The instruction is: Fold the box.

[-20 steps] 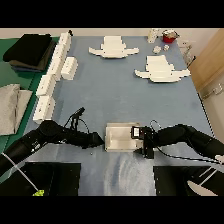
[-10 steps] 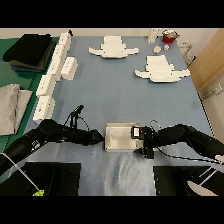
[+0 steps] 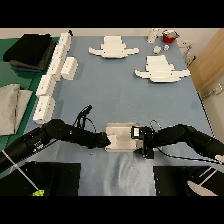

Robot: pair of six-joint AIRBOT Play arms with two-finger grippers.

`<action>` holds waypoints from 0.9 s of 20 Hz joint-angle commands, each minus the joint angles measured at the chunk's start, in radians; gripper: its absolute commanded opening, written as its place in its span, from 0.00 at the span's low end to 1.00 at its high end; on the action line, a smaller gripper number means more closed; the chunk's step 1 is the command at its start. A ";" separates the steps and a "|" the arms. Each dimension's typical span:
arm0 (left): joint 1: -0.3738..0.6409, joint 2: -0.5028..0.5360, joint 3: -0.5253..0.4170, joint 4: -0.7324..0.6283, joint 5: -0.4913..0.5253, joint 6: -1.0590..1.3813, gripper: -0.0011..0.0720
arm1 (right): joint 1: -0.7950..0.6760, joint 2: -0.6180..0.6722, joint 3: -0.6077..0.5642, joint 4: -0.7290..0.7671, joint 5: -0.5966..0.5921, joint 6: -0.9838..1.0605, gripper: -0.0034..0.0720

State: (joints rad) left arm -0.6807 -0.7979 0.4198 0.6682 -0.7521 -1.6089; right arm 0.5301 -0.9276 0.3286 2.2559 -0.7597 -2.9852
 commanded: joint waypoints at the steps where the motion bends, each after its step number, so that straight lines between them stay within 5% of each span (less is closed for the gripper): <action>1: -0.142 -0.047 0.076 0.226 0.064 -0.301 0.53 | 0.000 0.000 0.000 0.000 0.000 0.000 0.72; 4: -0.228 -0.152 0.180 0.430 0.039 -0.534 0.53 | 0.000 0.000 0.000 0.000 0.000 0.000 0.72; 10: -0.298 -0.278 0.386 0.789 -0.236 -0.890 0.53 | 0.000 0.000 0.000 0.000 0.000 0.000 0.72; 18: -0.392 -0.426 0.487 0.831 -0.331 -0.970 0.53 | 0.000 0.000 0.000 0.000 0.000 0.000 0.72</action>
State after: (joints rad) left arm -1.0416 -1.1732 0.8757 1.4727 -1.0447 -2.5374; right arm 0.5301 -0.9276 0.3286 2.2559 -0.7597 -2.9852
